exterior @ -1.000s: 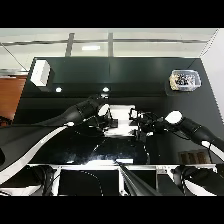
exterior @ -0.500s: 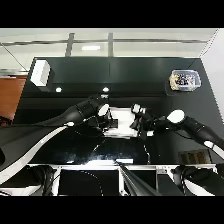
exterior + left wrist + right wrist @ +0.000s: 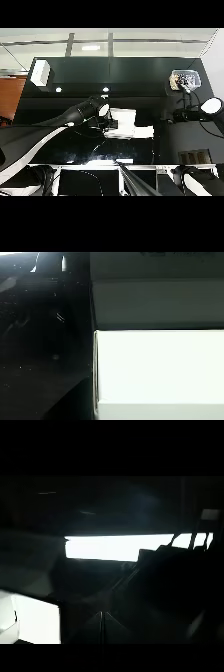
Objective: Fold the box and place the chain.
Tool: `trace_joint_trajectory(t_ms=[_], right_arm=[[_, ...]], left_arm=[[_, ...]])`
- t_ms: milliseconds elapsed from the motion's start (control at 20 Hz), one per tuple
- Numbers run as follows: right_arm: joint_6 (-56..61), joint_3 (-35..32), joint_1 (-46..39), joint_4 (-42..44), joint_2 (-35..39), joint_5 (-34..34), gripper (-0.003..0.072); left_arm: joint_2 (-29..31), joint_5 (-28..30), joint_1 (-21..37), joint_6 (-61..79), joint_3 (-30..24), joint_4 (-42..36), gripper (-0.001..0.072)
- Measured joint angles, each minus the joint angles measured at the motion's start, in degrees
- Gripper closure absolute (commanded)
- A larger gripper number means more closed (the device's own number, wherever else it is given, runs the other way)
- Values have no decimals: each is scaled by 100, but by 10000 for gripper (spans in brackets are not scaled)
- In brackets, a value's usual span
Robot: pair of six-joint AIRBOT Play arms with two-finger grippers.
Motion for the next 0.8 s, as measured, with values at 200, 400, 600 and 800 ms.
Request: trace_joint_trajectory(t_ms=[200,400,600,800], right_arm=[[918,-306,42,94,-240,164,678],[577,-404,459,793,-815,516,678],[-503,-358,592,1980,-1156,713,674],[-1014,-184,623,2448,-1250,811,168]], left_arm=[[0,26,0,-2,0,11,680],[0,31,0,-2,0,11,680],[2,28,0,-4,0,11,679],[0,22,0,-7,0,11,680]])
